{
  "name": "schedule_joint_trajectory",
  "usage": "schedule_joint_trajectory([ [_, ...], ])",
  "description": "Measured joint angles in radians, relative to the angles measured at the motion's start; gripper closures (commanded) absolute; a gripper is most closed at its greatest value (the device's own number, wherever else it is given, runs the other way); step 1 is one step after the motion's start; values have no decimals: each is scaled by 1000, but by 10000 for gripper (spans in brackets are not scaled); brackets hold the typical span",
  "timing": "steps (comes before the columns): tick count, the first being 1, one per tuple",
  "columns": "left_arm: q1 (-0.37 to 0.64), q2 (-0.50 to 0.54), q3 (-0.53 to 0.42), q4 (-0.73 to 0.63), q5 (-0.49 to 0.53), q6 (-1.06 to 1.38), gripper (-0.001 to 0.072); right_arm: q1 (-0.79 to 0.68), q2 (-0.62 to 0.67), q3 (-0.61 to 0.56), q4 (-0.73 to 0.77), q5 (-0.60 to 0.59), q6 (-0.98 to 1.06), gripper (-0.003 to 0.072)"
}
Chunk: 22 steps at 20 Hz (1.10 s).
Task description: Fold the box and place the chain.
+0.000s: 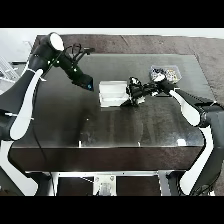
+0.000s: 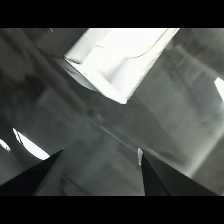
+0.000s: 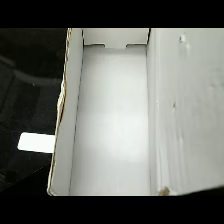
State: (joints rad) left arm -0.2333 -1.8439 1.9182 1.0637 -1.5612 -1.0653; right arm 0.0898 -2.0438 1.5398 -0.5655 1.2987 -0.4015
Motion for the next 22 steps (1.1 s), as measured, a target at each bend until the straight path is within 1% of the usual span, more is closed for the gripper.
schedule_joint_trajectory([
  [1,17,1,-40,-1,37,62,183,0,0,0,0,0,0,187],
  [2,29,0,-78,-6,68,111,142,0,0,0,0,0,0,187],
  [3,34,1,-118,-26,101,170,-11,0,0,0,0,0,0,187],
  [6,47,1,-224,-83,200,449,-9,0,0,0,0,0,0,187],
  [8,50,2,-271,-137,244,657,-7,0,0,0,0,0,0,187],
  [10,60,2,-308,-163,288,814,5,0,0,0,0,0,0,187],
  [11,67,2,-325,-172,311,865,131,0,0,0,0,0,0,187],
  [12,71,2,-341,-182,318,908,167,0,0,0,0,0,0,187],
  [13,72,2,-356,-205,321,938,46,0,0,0,0,0,0,187],
  [14,72,2,-370,-227,333,975,-9,0,0,0,0,0,0,187],
  [19,77,-1,-445,-357,378,1223,-11,0,0,0,0,0,0,187],
  [22,81,-22,-468,-422,391,1332,-11,0,0,0,0,0,0,187],
])
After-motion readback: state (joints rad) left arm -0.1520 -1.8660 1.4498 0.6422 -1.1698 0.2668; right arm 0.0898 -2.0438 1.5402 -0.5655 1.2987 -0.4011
